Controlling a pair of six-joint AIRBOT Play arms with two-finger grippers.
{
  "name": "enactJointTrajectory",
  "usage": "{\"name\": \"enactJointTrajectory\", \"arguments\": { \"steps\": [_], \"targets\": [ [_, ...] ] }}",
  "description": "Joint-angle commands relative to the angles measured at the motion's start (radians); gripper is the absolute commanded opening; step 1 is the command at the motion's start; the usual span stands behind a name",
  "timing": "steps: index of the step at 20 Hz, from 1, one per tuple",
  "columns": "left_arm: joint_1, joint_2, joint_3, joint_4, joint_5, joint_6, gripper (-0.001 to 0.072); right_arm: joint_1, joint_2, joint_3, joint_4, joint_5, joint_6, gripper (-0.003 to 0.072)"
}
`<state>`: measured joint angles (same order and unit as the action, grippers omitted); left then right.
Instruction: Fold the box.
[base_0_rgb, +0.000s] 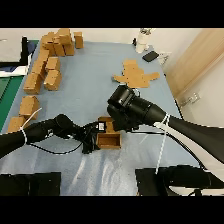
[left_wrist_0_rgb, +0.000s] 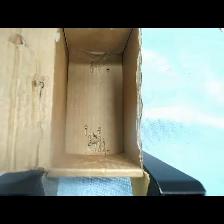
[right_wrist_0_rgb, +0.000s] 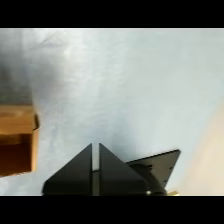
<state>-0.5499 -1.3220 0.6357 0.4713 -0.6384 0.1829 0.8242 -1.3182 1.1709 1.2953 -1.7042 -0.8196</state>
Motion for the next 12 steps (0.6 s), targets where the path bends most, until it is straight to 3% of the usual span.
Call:
{"name": "enactJointTrajectory", "arguments": {
  "steps": [1,3,4,6,8,9,12],
  "targets": [
    [0.001,0.0,0.001,0.0,0.001,0.0,0.0517,-0.088,0.0,-0.006,-0.096,-0.002,-0.103,0.0004],
    [0.001,0.0,0.001,0.0,0.001,0.0,0.0518,-0.229,0.0,-0.035,-0.045,0.102,-0.195,0.0003],
    [0.001,0.0,0.001,-0.001,0.001,0.0,0.0517,-0.317,0.0,-0.054,0.048,0.201,-0.273,0.0003],
    [0.001,0.0,0.001,-0.001,0.001,0.0,0.0518,-0.518,-0.008,-0.094,0.454,0.454,-0.63,0.0003],
    [0.001,0.0,0.001,0.0,0.001,0.0,0.0517,-0.657,-0.044,-0.102,0.888,0.572,-0.97,0.0003],
    [0.001,0.0,0.001,0.0,0.001,0.0,0.0517,-0.688,-0.063,-0.101,1.004,0.598,-1.069,0.0003],
    [0.001,0.0,0.001,-0.001,0.002,0.0,0.0518,-0.694,-0.117,-0.096,1.042,0.623,-1.164,0.0003]
  ]
}}
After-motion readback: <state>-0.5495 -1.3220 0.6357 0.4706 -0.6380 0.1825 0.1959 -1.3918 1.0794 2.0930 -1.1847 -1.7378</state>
